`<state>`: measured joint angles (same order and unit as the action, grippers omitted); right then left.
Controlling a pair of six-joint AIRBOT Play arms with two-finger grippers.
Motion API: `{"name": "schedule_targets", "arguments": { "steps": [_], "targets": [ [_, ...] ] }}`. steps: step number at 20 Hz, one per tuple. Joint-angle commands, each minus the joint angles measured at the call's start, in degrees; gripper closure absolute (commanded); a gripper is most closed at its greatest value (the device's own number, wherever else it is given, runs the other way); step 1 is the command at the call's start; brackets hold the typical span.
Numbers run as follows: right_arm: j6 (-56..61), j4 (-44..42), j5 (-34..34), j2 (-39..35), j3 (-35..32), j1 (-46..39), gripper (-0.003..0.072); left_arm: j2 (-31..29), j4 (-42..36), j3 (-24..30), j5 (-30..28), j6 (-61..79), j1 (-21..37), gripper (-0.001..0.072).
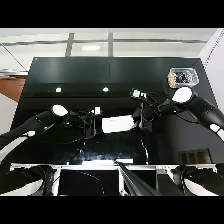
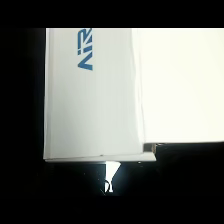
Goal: Fold the box and place the chain.
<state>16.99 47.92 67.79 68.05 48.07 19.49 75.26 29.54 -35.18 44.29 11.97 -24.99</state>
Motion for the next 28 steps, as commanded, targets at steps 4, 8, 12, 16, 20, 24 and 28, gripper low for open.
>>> {"name": "schedule_targets", "arguments": {
  "steps": [4, 8, 12, 16, 20, 24, 28],
  "targets": [
    [-0.1, 2.7, -7.0, 0.0, 0.0, 3.0, -0.0009, 0.0, 0.0, 0.0, 0.0, 0.0, 0.0, 0.0246],
    [0.2, 2.7, -8.5, 0.0, 0.0, 3.4, -0.0008, 0.0, 0.0, 0.0, 0.0, 0.0, 0.0, 0.0246],
    [0.1, 2.7, -6.6, 0.0, 0.0, 3.4, -0.0008, 0.0, 0.0, 0.0, 0.0, 0.0, 0.0, 0.0246],
    [1.6, 2.7, -2.0, 0.0, 0.0, 3.5, -0.0011, 0.0, 0.0, 0.0, 0.0, 0.0, 0.0, 0.0246],
    [2.2, 4.2, -3.7, 0.0, 0.0, 3.4, -0.0011, 0.0, 0.0, 0.0, 0.0, 0.0, 0.0, 0.0246],
    [2.3, 4.8, -5.5, 0.3, 0.0, 3.6, -0.0010, 0.0, 0.0, 0.0, 0.0, 0.0, 0.0, 0.0246],
    [3.2, 5.9, -8.4, 1.6, 0.0, 5.9, -0.0009, 0.0, 0.0, 0.0, 0.0, 0.0, 0.0, 0.0246]
  ]
}}
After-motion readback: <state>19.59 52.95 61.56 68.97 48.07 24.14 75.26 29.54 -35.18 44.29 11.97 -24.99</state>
